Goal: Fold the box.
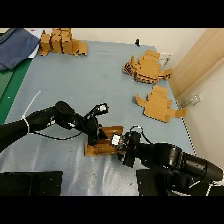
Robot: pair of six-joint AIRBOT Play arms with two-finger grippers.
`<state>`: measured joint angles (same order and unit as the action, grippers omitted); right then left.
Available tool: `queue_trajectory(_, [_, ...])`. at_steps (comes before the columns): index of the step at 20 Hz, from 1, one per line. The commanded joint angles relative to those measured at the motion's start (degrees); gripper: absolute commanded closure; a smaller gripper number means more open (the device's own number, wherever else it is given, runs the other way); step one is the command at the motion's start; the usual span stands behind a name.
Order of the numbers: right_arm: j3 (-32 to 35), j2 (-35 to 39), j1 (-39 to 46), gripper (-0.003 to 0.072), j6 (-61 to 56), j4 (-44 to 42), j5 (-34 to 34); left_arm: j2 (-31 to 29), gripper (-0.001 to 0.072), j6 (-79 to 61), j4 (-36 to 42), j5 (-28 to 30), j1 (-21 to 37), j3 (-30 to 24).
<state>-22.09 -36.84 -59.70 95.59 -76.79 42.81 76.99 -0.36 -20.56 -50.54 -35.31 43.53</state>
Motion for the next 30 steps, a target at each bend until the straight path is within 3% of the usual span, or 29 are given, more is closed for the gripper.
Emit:
queue_trajectory(1, [0.17, 0.81, 0.33, -0.0034, 2.03, 3.96, 0.13, 0.04, 0.0696, -0.02, -0.02, -0.02, -0.07, -0.02])
queue_trajectory(4, [1.60, 0.74, 3.87, -0.0034, 8.02, -1.95, -3.30, 0.04, 0.0696, 0.00, -0.02, 0.02, 0.00, -0.02])
queue_trajectory(8, [1.68, 0.76, 12.81, -0.0034, 28.87, -19.23, -4.81, 0.04, 0.0696, 0.00, -0.02, 0.00, -0.04, -0.02])
queue_trajectory(16, [1.46, -5.99, 35.08, -0.0034, 73.48, -54.84, 5.57, 0.04, 0.0696, 0.00, -0.02, 0.00, -0.04, -0.02])
queue_trajectory(20, [-2.25, -14.62, 36.79, -0.0031, 76.85, -54.53, 8.22, 0.04, 0.0696, 0.00, 0.00, -0.02, -0.07, -0.02])
queue_trajectory(30, [-2.67, -14.99, 36.72, -0.0026, 76.30, -51.71, 10.99, 0.04, 0.0696, 0.00, -0.02, 0.00, -0.02, -0.02])
